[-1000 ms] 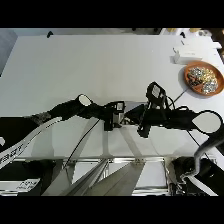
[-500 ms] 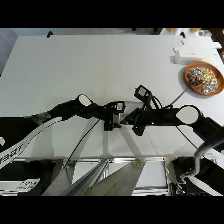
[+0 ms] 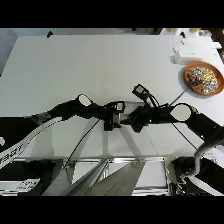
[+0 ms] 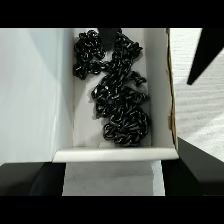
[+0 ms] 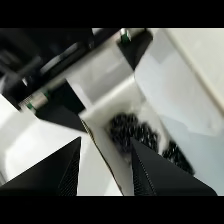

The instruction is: Fold the box and place the chain.

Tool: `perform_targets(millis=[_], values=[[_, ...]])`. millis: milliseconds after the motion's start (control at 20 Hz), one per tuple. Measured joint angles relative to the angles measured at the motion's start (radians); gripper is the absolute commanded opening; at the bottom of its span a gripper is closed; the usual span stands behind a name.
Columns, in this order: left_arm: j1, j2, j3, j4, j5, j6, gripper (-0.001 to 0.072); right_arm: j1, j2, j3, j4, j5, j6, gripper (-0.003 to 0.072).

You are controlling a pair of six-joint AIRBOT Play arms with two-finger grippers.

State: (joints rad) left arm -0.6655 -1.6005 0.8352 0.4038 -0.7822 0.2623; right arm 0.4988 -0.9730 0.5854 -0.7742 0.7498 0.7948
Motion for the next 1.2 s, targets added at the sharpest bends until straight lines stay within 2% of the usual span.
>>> perform_targets(millis=[50,100,200,350,550,600,650,800,850,900,1200], values=[[0.0,0.0,0.0,0.0,0.0,0.0,0.0276,0.0,0.021,0.021,-0.01,0.002,0.014,0.0213],[0.0,0.0,0.0,0.0,0.0,0.0,0.0276,0.0,0.043,0.046,-0.03,0.003,0.03,0.0188],[0.0,0.0,0.0,0.0,0.0,0.0,0.0276,0.0,0.092,0.101,-0.129,0.009,0.102,0.0189],[0.0,0.0,0.0,0.0,0.0,0.0,0.0276,-0.029,0.136,0.153,-0.364,0.039,0.269,0.0202],[0.0,0.0,0.0,0.0,0.0,0.0,0.0276,-0.172,0.135,0.174,-0.544,0.137,0.417,0.0221],[0.0,0.0,0.0,0.0,0.0,0.0,0.0276,-0.221,0.124,0.175,-0.567,0.16,0.443,0.0309],[0.0,0.0,0.0,0.0,0.0,0.0,0.0276,-0.266,0.11,0.173,-0.583,0.174,0.461,0.0339],[0.0,0.0,0.0,0.0,0.0,0.0,0.0276,-0.377,0.052,0.153,-0.612,0.204,0.504,0.033],[0.0,0.0,0.0,0.0,0.0,0.0,0.0276,-0.397,0.031,0.146,-0.615,0.206,0.526,0.0289],[0.0,0.0,0.0,0.0,0.0,0.0,0.0276,-0.412,0.007,0.14,-0.619,0.205,0.552,0.0281],[0.0,0.0,0.0,0.0,0.0,0.0,0.0276,-0.421,-0.124,0.128,-0.628,0.205,0.66,0.0281]])
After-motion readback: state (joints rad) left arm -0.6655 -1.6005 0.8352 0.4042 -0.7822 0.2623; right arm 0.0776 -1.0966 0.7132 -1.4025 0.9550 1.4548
